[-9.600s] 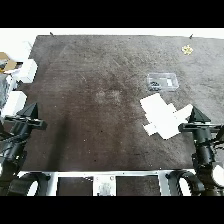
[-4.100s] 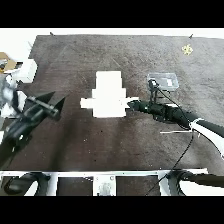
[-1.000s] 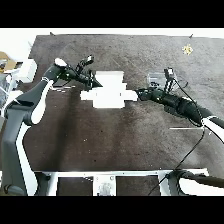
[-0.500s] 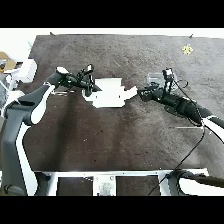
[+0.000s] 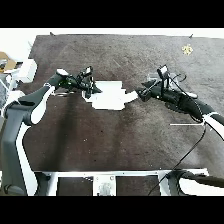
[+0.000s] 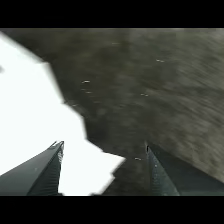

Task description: Fold the box and place the chain.

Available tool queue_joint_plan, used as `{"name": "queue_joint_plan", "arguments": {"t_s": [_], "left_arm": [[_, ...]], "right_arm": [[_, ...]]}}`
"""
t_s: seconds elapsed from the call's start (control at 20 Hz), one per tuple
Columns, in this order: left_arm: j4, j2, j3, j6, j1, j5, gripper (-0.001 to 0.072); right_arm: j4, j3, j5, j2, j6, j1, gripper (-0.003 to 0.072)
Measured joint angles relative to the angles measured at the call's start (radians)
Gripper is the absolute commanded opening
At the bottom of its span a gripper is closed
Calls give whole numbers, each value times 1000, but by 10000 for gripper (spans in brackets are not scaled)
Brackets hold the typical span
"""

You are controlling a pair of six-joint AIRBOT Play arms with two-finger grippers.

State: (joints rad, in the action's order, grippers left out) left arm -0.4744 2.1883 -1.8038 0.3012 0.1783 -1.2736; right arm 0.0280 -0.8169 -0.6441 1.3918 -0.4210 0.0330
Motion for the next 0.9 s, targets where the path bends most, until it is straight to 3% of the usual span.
{"name": "queue_joint_plan", "arguments": {"t_s": [0.2,0.55,0.9], "left_arm": [[-1,0,0,3,0,0,11],[-2,0,0,3,0,4,10],[-2,0,0,3,0,6,11]], "right_arm": [[-151,-26,-69,3,-3,69,588],[-513,-175,-213,110,136,182,590],[-672,-211,-157,191,202,239,589]]}}
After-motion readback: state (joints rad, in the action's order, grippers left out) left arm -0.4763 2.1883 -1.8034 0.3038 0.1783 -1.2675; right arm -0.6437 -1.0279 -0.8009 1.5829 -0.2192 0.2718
